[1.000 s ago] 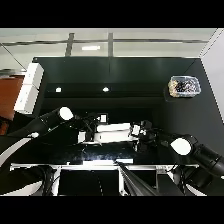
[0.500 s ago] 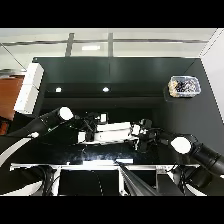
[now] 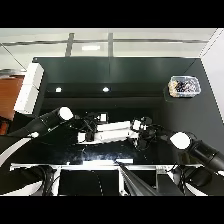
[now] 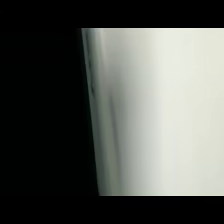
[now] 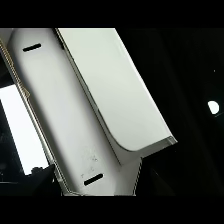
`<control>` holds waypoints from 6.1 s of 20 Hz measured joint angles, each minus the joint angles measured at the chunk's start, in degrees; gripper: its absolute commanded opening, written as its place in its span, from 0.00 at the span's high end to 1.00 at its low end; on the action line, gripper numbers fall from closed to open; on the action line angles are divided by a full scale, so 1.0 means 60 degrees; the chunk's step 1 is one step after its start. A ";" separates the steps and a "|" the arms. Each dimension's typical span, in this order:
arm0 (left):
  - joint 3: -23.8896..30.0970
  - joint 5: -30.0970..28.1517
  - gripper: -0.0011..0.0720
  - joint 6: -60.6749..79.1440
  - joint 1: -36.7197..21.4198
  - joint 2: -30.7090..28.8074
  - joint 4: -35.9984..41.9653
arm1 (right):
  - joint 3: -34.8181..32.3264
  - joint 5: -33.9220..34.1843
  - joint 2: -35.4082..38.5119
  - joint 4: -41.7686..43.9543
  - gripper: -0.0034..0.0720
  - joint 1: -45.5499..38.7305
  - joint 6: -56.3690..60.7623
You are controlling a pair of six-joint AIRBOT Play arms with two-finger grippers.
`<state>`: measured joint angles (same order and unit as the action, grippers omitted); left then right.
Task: Fold the box and place the chain.
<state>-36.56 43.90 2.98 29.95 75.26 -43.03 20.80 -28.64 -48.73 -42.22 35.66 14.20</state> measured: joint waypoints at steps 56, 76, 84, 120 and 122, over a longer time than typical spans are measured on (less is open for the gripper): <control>-0.0543 -0.0131 0.95 -0.0572 -0.0058 0.0521 -0.0670 | 0.0699 -0.1468 -0.2790 0.2087 0.03 -0.1042 -0.4513; -0.0543 -0.0102 0.95 -0.0576 -0.0058 0.0525 -0.0670 | 0.0681 -0.0831 -0.2918 0.1931 0.03 -0.0652 -0.4215; -0.0543 -0.0098 0.95 -0.0576 -0.0058 0.0525 -0.0670 | 0.0681 -0.0794 -0.2918 0.1920 0.03 -0.0652 -0.4047; 0.0015 0.2033 0.95 -0.6218 -0.0947 -0.2940 0.0240 | 0.0681 -0.0532 -0.2918 0.1927 0.24 -0.0652 -0.3581; 0.0138 0.1082 0.95 -0.6215 -0.0732 -0.2820 0.0827 | 0.0681 -0.0528 -0.2922 0.1927 0.24 -0.0652 -0.3577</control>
<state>-35.73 50.39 -34.30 25.56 58.35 -38.06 24.88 -31.81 -66.26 -30.65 31.75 -7.27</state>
